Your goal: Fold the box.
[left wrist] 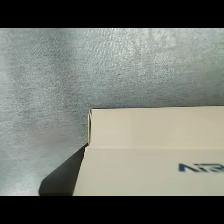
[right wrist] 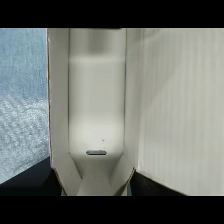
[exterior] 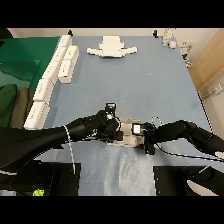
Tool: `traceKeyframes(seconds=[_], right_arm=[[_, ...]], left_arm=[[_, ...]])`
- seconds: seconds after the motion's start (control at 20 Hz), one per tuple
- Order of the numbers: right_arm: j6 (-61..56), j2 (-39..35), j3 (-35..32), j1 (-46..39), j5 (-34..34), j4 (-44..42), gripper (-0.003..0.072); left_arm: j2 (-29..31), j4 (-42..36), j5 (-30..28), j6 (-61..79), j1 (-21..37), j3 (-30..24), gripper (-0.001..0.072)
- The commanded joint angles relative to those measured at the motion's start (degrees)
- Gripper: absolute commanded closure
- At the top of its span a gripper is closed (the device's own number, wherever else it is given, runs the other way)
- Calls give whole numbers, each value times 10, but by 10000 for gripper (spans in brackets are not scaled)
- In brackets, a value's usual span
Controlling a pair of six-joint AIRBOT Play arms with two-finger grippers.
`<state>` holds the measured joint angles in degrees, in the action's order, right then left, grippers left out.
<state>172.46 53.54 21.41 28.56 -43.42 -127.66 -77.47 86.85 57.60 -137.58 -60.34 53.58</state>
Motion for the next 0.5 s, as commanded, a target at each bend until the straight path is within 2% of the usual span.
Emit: traceKeyframes(seconds=[0.0, 0.05, 0.1, 0.2, 0.25, 0.3, 0.45], right_arm=[[1, 0, 0, 1, 1, -1, 152], [1, 0, 0, 1, 1, -1, 153], [1, 0, 1, 1, 1, -1, 153], [1, 0, 0, 1, 1, -1, 152], [1, 0, 1, 1, 1, -1, 152], [1, 0, 1, 1, 1, -1, 152], [1, 0, 1, 1, 1, -1, 153]], left_arm=[[0, -2, -4, 4, 0, 1, 580], [0, -2, -3, 4, 0, 0, 290], [0, -2, -4, 4, 1, 1, 243], [0, -2, 2, 4, 0, 1, 259], [0, 4, 12, 4, 0, 3, 431], [1, 16, 30, 7, 0, 9, 492], [1, 54, 77, 7, 0, 42, 493]])
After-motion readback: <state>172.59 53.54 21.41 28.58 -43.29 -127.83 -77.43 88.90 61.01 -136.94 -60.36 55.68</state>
